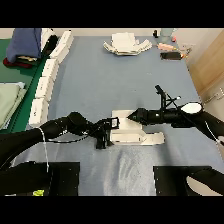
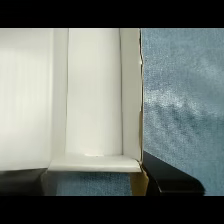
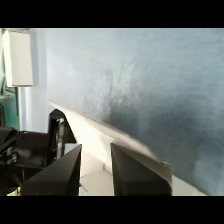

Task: Fold the box.

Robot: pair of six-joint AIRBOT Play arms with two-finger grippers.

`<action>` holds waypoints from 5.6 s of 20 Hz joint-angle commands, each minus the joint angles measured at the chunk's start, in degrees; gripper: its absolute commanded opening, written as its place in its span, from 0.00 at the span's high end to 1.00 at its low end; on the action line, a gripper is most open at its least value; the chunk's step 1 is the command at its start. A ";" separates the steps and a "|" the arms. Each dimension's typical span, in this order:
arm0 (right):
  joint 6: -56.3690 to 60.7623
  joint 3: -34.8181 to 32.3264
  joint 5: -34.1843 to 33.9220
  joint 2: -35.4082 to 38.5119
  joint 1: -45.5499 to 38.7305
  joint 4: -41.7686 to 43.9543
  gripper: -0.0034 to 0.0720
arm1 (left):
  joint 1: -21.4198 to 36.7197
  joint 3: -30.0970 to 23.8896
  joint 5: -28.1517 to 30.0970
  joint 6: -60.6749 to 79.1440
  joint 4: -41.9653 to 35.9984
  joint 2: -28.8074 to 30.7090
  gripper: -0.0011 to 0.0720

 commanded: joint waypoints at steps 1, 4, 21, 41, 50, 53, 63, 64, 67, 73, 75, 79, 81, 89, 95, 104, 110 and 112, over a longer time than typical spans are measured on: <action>-3.98 2.49 0.68 -9.49 0.07 0.17 0.60 | 0.02 -0.04 0.07 0.02 0.04 -0.02 0.33; -6.10 2.49 2.25 -13.16 0.07 0.13 0.60 | 0.02 -0.04 0.04 0.02 0.02 -0.02 0.33; -7.30 7.23 7.74 -2.93 -0.09 -4.55 0.60 | 0.02 -0.04 0.07 0.02 0.02 -0.02 0.33; -43.52 -3.58 11.69 18.16 0.44 -42.99 0.20 | 0.02 -0.04 0.07 0.02 0.02 -0.02 0.33; -49.70 -3.58 3.17 9.84 9.94 -41.55 0.50 | 0.02 -0.02 0.07 0.02 0.02 -0.02 0.33; -49.72 -3.58 2.40 9.57 11.39 -40.61 0.61 | 0.02 -0.04 0.07 0.02 0.02 -0.02 0.33; -49.68 -3.58 -1.27 6.58 14.34 -37.94 0.06 | 0.02 -0.02 0.07 0.02 0.02 -0.02 0.33; -49.62 -3.58 -1.25 6.58 14.34 -37.94 0.06 | 0.02 -0.02 0.07 0.02 0.02 -0.02 0.33; -48.46 -3.58 -0.61 6.73 14.34 -38.18 0.06 | 0.02 -0.02 0.07 0.02 0.02 -0.02 0.33; -31.34 -3.54 1.92 10.27 14.32 -48.06 0.35 | 0.02 -0.02 0.07 0.02 0.02 -0.02 0.33; -20.81 -3.50 3.54 11.76 14.32 -53.62 0.77 | 0.02 -0.04 0.07 0.02 0.02 -0.02 0.33; 5.25 -2.58 7.98 14.01 14.27 -65.11 0.95 | 0.02 -0.02 0.07 0.02 0.02 -0.02 0.33; 20.24 -0.79 10.99 15.10 13.57 -72.35 0.95 | 0.02 -0.02 0.07 0.02 0.02 -0.02 0.33; 43.34 1.20 20.81 15.61 -0.46 -77.59 0.95 | 0.02 -0.02 0.07 0.02 0.02 -0.02 0.33; 37.40 -4.20 17.75 14.80 -10.21 -56.11 0.95 | 0.02 -0.02 0.07 0.02 0.02 -0.02 0.33; 24.57 -7.74 16.85 12.48 -11.76 -35.65 0.95 | 0.02 -0.04 0.07 0.02 0.02 -0.02 0.33; 18.08 -7.67 16.83 12.66 -11.76 -26.45 0.95 | 0.02 -0.02 0.07 0.02 0.02 -0.02 0.33; 16.94 -7.34 16.81 12.66 -11.76 -26.32 0.95 | 0.02 -0.02 0.07 0.02 0.02 -0.02 0.33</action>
